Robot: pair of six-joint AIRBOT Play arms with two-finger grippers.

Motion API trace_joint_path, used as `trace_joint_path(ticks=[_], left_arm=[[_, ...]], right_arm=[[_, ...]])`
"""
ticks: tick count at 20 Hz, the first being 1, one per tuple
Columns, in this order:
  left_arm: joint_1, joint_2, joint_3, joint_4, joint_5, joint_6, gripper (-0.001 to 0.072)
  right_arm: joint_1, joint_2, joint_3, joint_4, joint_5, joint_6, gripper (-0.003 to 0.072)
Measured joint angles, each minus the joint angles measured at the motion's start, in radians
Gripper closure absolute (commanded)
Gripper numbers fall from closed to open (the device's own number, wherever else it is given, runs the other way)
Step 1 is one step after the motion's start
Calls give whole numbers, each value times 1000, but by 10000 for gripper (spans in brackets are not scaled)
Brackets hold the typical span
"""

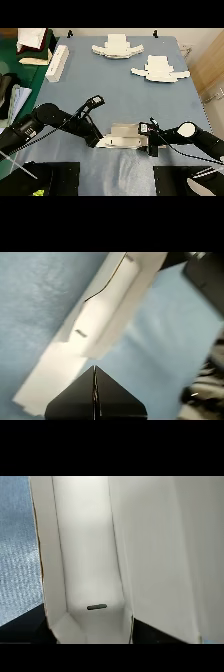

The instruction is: Fold the box.

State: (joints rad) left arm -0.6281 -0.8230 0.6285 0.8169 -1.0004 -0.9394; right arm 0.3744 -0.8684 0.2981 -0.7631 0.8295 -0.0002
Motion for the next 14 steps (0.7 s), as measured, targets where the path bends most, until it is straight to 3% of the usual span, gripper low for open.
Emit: trace_joint_path(ticks=[5,9,14], left_arm=[[-10,-169,98,-181,52,-130,695],[-8,-303,161,-241,116,-162,695],[-7,-395,182,-273,169,-211,695]], right_arm=[[0,0,0,0,0,0,83],[0,0,0,0,0,0,83],[0,0,0,1,-1,0,83]])
